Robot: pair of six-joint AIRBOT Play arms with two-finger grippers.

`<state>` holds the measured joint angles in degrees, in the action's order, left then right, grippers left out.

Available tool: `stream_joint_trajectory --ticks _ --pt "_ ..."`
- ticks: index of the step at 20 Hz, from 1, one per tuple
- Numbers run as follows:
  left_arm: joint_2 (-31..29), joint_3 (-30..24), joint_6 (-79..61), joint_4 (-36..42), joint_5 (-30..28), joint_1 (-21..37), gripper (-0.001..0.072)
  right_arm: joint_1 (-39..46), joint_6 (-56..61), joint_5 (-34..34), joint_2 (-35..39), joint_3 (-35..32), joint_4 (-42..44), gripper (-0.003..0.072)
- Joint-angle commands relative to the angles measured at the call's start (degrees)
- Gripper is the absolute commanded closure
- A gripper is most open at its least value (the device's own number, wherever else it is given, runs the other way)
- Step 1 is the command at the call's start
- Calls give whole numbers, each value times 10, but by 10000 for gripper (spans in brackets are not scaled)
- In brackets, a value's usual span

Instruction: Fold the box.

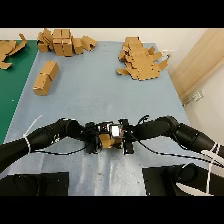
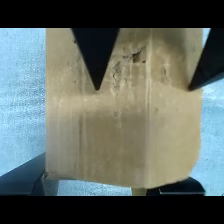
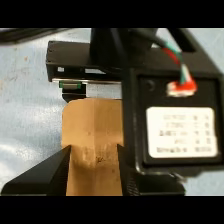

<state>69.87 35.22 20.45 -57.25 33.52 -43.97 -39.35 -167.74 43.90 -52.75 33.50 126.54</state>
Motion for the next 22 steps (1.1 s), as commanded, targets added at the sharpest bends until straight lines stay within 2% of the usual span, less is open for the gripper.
stream_joint_trajectory --ticks 1,6,16,17,19,22 --pt "0 0 0 0 0 0 245 -16 -7 -18 -5 0 -53 215" --pt "0 0 0 0 0 0 245 -25 -6 -53 -5 0 -83 217" --pt "0 0 0 0 0 0 245 -50 -5 -55 -4 0 -114 242" --pt "0 0 0 0 0 0 245 -51 -5 -55 -4 0 -117 250" --pt "0 0 0 0 0 0 245 -57 -2 -58 1 0 -132 321" --pt "0 0 0 0 0 0 245 -60 11 -70 19 6 -148 360"
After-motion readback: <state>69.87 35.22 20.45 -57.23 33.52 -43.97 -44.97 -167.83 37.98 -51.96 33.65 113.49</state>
